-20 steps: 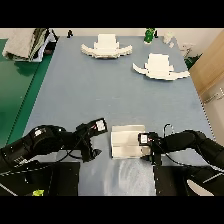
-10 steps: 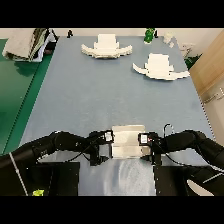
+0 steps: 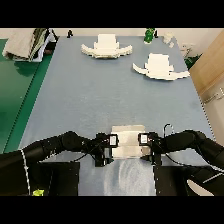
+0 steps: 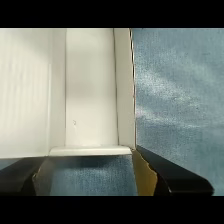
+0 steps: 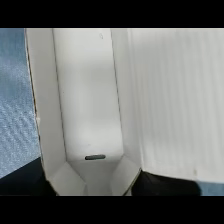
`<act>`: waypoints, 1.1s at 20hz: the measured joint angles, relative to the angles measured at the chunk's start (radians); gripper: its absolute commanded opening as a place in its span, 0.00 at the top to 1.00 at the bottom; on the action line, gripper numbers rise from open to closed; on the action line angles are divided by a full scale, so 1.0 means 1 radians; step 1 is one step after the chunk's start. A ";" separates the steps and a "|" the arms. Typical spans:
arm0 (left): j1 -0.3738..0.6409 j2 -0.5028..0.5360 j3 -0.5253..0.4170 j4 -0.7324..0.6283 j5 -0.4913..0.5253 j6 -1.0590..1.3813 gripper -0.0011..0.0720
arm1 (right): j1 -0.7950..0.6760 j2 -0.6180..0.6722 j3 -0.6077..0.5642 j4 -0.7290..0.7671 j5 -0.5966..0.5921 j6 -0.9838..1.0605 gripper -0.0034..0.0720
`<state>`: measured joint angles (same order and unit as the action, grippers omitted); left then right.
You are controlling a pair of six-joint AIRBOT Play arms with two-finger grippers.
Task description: Fold the box.
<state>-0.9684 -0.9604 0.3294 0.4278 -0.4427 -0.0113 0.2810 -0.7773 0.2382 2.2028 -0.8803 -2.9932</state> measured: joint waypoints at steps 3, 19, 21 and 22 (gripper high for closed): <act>-0.003 -0.008 0.000 -0.019 0.010 0.013 0.02 | 0.000 0.000 0.000 0.000 0.000 0.000 0.16; -0.027 -0.080 0.019 -0.046 0.041 0.021 0.02 | 0.000 0.000 0.000 0.000 0.000 0.000 0.16; -0.037 -0.080 0.019 -0.044 0.043 0.021 0.02 | 0.000 0.000 0.000 0.000 0.000 0.000 0.16; -0.040 -0.080 0.019 -0.044 0.043 0.021 0.02 | 0.000 0.000 0.000 0.000 0.000 0.000 0.16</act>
